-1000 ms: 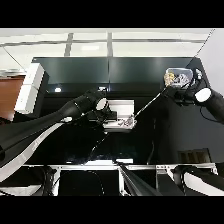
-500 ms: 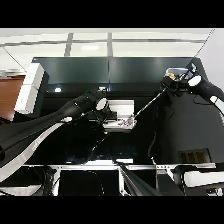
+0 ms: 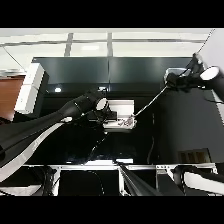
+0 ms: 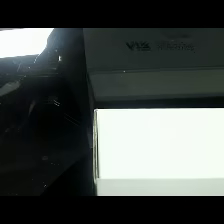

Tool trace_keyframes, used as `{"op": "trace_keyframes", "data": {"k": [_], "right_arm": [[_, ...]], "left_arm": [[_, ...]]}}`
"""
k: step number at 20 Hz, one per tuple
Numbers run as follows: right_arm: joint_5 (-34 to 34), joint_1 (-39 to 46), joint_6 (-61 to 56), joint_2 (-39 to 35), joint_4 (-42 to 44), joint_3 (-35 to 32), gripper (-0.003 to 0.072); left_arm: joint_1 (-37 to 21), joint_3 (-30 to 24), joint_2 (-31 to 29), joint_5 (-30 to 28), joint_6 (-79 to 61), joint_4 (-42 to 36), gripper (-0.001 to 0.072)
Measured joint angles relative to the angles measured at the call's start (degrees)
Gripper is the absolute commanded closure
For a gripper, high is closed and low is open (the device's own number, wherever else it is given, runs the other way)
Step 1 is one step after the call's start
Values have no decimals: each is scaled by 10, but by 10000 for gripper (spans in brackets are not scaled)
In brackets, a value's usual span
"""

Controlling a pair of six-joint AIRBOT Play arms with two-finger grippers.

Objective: Fold the box and place the chain.

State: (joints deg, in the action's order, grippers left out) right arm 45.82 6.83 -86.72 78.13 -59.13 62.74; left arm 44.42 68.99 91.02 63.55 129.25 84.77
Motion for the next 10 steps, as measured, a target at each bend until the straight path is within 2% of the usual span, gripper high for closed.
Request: {"op": "trace_keyframes", "data": {"k": [5,8,10], "right_arm": [[81,-1,31,-206,-3,15,664],[141,-1,42,-286,17,61,665],[170,-1,47,-311,30,107,665]], "left_arm": [[0,0,0,0,0,0,676],[0,0,0,0,0,0,676],[0,0,0,0,0,0,676]]}}
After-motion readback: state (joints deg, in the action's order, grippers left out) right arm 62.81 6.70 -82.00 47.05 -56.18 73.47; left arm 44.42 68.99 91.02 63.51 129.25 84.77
